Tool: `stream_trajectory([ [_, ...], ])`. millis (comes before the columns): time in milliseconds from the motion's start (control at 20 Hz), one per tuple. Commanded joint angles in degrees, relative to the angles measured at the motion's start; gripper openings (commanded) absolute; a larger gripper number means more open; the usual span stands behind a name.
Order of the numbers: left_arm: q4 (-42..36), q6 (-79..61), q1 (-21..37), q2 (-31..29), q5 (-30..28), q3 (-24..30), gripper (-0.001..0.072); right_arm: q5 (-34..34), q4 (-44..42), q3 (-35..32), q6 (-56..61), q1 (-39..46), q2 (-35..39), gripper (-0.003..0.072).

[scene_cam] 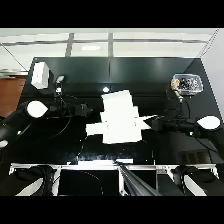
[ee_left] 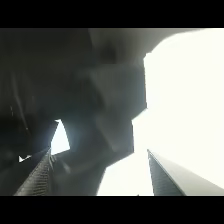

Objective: Fold the box and place the chain.

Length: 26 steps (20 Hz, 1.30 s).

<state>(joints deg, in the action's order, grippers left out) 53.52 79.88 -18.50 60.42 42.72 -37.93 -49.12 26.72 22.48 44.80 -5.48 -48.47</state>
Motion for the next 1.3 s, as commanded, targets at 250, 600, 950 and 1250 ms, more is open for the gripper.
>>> stream_trajectory([
  [250,-37.1,-36.5,9.5,19.9,15.5,-2.5,0.0703,6.2,-0.1,-1.4,0.6,-7.8,0.9,0.0044],
  [600,-37.5,-49.4,5.0,34.0,34.1,-12.5,0.0669,5.9,0.1,-1.4,0.7,-7.8,0.9,0.0045],
  [950,-28.9,-51.2,5.6,37.0,39.8,-14.1,0.0504,5.9,0.2,-1.4,1.3,-7.8,0.9,0.0044],
  [1250,-25.5,-51.3,5.6,37.0,38.8,-14.2,0.0367,7.0,0.2,-1.4,1.5,-7.8,0.9,0.0045],
])
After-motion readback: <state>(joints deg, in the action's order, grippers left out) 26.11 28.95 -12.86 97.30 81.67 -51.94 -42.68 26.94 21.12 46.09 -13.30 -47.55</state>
